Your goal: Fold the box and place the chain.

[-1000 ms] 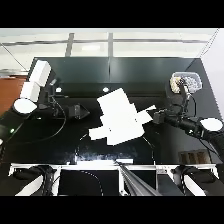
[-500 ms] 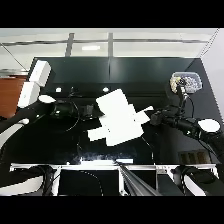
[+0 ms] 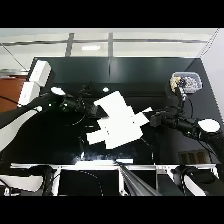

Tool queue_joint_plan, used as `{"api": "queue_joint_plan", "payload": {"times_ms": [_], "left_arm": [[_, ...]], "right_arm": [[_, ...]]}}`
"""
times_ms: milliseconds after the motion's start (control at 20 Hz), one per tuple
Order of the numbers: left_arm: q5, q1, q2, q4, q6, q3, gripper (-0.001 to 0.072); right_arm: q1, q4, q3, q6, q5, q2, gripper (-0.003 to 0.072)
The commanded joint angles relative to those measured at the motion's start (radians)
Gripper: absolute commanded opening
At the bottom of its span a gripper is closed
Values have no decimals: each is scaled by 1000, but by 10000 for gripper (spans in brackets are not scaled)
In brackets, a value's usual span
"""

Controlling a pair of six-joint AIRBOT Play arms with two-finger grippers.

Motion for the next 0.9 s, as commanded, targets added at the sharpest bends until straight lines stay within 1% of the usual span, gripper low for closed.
{"api": "queue_joint_plan", "payload": {"times_ms": [0, 50, 100, 150, 200, 250, 300, 350, 400, 500, 550, 600, 700, 800, 850], "left_arm": [[-178, -1, -74, 13, 120, 27, 697], [-187, -1, -84, 16, 142, 27, 686], [-182, -1, -87, 14, 144, 27, 653], [-172, -3, -87, 14, 153, 29, 590], [-161, -9, -87, 16, 159, 34, 546], [-157, -18, -87, 19, 172, 38, 538], [-156, -29, -87, 50, 180, 49, 484], [-154, -42, -87, 90, 182, 62, 476], [-151, -56, -87, 122, 184, 80, 431], [-149, -77, -87, 139, 189, 112, 337], [-149, -81, -87, 138, 198, 128, 267], [-149, -81, -87, 139, 200, 140, 175], [-150, -74, -87, 138, 200, 153, 167], [-151, -68, -87, 138, 200, 153, 135], [-154, -66, -87, 138, 200, 153, 27]], "right_arm": [[1, 0, 0, 4, 0, 1, 16], [1, 0, 0, 4, 0, 1, 16], [1, 0, 0, 4, 0, 1, 16], [1, 0, 0, 4, 0, 1, 15], [1, 0, 0, 4, 0, 1, 16], [1, 0, 0, 4, 0, 1, 16], [1, 0, 0, 4, -1, 1, 16], [1, 0, 0, 4, 0, 1, 16], [1, 0, 0, 5, 0, 1, 16], [1, 0, 0, 7, 0, 1, 16], [1, 0, 0, 8, 0, 1, 16], [1, 0, 0, 8, 0, 1, 16], [1, 0, 0, 8, 2, 1, 16], [1, -2, 0, 8, 9, 1, 17], [1, -4, 0, 8, 10, 1, 30]]}}
